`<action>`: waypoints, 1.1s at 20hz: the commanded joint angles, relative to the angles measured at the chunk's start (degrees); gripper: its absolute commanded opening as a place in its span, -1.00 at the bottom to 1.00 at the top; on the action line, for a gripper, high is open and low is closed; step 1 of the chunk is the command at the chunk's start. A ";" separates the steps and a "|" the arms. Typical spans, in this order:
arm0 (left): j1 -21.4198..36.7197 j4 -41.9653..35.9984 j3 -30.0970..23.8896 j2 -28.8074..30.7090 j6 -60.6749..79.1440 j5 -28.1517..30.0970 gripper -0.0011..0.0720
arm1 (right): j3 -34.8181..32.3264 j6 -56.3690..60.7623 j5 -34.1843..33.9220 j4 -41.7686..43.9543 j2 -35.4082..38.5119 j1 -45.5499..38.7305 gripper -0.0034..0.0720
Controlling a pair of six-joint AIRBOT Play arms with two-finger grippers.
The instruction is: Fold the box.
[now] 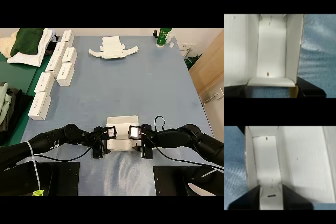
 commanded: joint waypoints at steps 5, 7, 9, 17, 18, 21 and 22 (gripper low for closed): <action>-0.04 0.04 0.00 -0.02 0.04 0.02 0.24 | 5.46 75.14 -21.22 -38.73 4.92 -0.76 -0.89; -0.04 0.04 0.00 -0.02 0.04 0.02 0.24 | 5.86 94.03 -30.01 -52.39 5.53 -2.67 -0.89; -0.04 0.02 0.00 -0.02 0.04 0.02 0.24 | 5.75 96.45 -32.48 -53.09 5.11 -6.93 -0.89; -0.04 0.04 0.00 -0.02 0.04 0.02 0.24 | 1.03 79.97 -15.98 -13.16 -2.45 -22.69 -0.90; -0.04 0.04 0.00 -0.02 0.04 0.00 0.24 | 0.87 77.22 -15.08 -9.60 -2.56 -22.64 -0.90; -0.04 0.04 0.00 -0.02 0.04 0.02 0.24 | 0.94 72.89 -15.67 -2.78 -0.31 -22.62 -0.90; -0.04 0.04 0.00 -0.02 0.04 0.02 0.24 | 1.05 72.74 -15.89 -1.33 0.98 -22.62 -0.90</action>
